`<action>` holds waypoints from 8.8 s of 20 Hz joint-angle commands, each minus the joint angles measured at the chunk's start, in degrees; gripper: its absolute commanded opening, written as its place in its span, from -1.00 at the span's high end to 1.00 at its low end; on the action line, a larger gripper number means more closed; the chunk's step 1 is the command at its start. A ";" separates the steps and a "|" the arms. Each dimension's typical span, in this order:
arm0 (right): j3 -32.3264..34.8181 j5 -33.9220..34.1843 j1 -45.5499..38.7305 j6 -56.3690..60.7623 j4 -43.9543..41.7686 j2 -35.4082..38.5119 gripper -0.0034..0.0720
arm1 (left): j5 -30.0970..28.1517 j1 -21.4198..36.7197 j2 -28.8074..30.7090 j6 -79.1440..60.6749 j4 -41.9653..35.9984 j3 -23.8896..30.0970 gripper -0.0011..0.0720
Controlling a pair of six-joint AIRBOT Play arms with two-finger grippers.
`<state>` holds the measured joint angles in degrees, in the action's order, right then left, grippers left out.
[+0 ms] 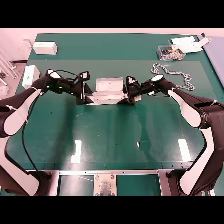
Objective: Fold the box and place the chain.
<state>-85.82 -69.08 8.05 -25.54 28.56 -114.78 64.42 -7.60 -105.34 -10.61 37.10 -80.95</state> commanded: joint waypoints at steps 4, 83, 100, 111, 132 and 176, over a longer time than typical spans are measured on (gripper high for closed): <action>0.02 0.00 0.02 0.00 -0.02 0.00 -0.64 | 0.55 0.02 -0.04 -1.03 -1.81 0.02 -0.64; 0.02 0.00 0.02 0.00 -0.02 0.00 -0.64 | 2.75 11.39 9.88 26.36 -4.57 1.14 0.92; 0.02 0.00 0.02 0.00 -0.02 0.00 -0.64 | -6.47 7.17 8.66 59.84 4.52 11.96 0.92; 0.02 0.00 0.02 0.00 -0.02 0.00 -0.64 | -6.32 2.25 6.67 56.48 -2.82 11.89 0.91; 0.02 0.00 0.02 0.00 -0.02 0.00 -0.64 | -2.05 2.10 6.95 54.23 -8.70 8.59 0.90; 0.02 0.00 0.02 0.00 -0.02 0.00 -0.64 | -11.67 -7.02 10.03 88.89 4.39 5.95 0.15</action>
<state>-85.82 -69.06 8.05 -25.54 28.53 -114.78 53.21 -14.15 -95.35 74.85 38.37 -74.19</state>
